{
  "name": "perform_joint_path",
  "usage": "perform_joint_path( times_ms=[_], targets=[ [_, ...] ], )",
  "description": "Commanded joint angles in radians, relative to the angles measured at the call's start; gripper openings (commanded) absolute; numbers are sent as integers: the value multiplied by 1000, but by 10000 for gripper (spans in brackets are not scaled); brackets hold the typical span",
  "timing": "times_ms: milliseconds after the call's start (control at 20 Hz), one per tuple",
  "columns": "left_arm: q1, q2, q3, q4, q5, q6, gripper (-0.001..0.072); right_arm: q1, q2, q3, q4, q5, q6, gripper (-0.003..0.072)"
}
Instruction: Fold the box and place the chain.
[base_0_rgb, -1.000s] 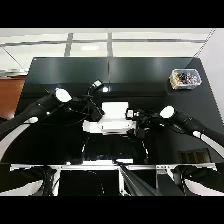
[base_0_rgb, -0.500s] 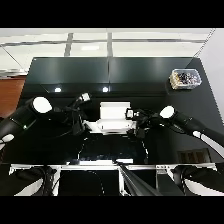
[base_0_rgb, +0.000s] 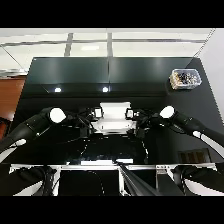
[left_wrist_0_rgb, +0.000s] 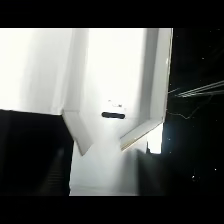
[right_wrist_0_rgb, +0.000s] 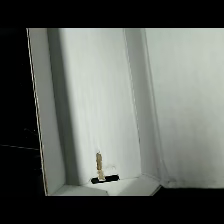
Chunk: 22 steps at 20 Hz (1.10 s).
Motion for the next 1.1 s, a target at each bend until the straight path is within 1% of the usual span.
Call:
perform_joint_path(
  times_ms=[0,200,250,300,450,600,750,800,900,950,1000,1050],
  targets=[
    [-10,-16,-2,-68,16,-27,340,1,-1,1,0,0,0,252],
    [-11,-23,-3,-115,38,-33,332,1,-1,1,2,-2,1,252],
    [-11,-25,-3,-133,37,-31,304,1,-1,1,4,-4,1,252],
    [-11,-26,-3,-149,36,-31,221,1,-1,1,4,-4,1,252],
    [-11,-27,-3,-199,20,-31,220,1,-1,1,4,-4,1,252],
    [-11,-32,-3,-241,26,-31,220,1,-1,1,4,-4,1,252],
    [-13,-90,-3,-427,30,-11,221,1,-1,1,4,-4,1,252],
    [-13,-107,-3,-449,29,24,220,1,-1,1,4,-4,1,252],
    [-11,-126,-3,-449,29,47,217,1,-1,1,4,-4,1,252],
    [-11,-127,-3,-433,29,48,136,1,-1,1,4,-4,1,252],
    [-11,-127,-2,-406,29,47,120,1,-1,1,4,-4,1,252],
    [-11,-127,-2,-393,26,47,44,1,-1,1,4,-4,1,252]
  ],
)
